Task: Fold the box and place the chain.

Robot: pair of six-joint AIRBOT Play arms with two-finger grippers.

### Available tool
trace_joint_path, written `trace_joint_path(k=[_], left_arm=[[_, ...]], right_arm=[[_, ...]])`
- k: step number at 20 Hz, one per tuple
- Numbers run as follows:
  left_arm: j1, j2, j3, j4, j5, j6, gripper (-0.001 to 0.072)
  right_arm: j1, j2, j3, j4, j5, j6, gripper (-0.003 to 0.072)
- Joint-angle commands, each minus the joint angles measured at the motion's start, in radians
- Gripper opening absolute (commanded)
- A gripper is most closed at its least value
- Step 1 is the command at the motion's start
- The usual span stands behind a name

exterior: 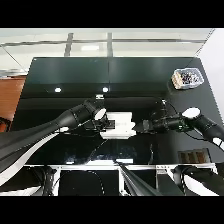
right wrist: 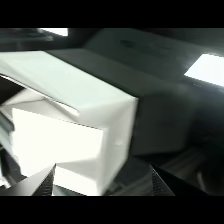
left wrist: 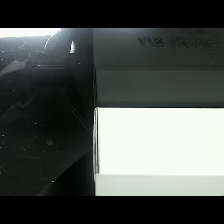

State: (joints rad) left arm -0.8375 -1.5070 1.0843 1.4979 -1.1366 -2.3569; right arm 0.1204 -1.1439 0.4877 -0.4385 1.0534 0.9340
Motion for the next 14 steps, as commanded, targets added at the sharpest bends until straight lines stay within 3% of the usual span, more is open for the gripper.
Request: trace_joint_path(k=[1, 2, 7, 10, 14], left_arm=[[0.0, 0.0, 0.0, 0.001, 0.001, 0.0, 0.0027], [0.0, 0.0, 0.0, 0.001, 0.001, 0.0, 0.0027], [0.0, 0.0, 0.0, 0.001, 0.001, 0.0, 0.0027], [0.0, 0.0, 0.0, 0.0, 0.001, 0.0, 0.0027], [0.0, 0.0, 0.0, 0.001, 0.002, 0.0, 0.0027]], right_arm=[[0.056, 0.0, 0.011, 0.049, -0.046, 0.076, 0.0456], [0.078, 0.0, 0.021, 0.035, -0.068, 0.11, 0.0425], [0.186, 0.0, 0.083, -0.067, -0.119, 0.259, 0.0425], [0.293, 0.0, 0.143, -0.274, -0.201, 0.507, 0.0424], [0.391, -0.001, 0.215, -0.516, -0.226, 0.745, 0.0425]])
